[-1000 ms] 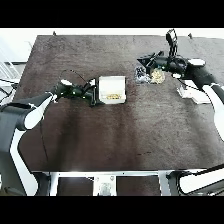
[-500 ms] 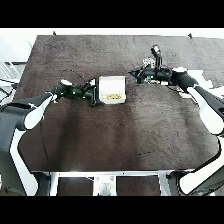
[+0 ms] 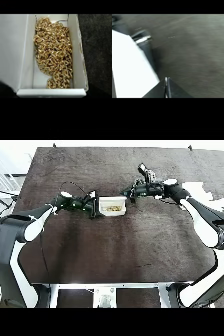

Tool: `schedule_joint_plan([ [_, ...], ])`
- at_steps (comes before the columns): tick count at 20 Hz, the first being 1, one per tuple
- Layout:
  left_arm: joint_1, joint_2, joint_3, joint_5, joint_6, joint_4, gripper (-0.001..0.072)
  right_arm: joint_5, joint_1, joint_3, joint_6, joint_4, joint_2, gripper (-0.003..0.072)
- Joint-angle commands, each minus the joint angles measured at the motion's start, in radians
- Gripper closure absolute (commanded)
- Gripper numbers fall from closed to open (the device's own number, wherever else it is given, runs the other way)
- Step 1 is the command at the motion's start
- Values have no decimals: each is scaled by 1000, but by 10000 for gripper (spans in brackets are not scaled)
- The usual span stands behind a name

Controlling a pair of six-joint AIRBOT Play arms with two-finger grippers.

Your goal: Fold the box and place the chain.

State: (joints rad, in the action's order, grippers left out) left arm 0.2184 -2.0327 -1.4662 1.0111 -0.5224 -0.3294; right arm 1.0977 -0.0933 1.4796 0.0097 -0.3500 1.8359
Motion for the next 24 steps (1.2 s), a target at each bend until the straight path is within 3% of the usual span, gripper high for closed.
schedule_joint_plan([
  [1,0,1,0,0,0,0,86,119,-17,40,63,-128,-2,593],
  [4,0,1,0,0,0,0,85,137,-48,61,88,-211,-2,485],
  [10,0,1,0,-1,0,0,86,139,-79,85,89,-211,-2,459],
  [15,0,1,0,-1,0,0,85,143,-103,85,88,-214,-2,369],
  [24,0,1,0,0,0,0,85,142,-113,84,88,-273,2,369],
])
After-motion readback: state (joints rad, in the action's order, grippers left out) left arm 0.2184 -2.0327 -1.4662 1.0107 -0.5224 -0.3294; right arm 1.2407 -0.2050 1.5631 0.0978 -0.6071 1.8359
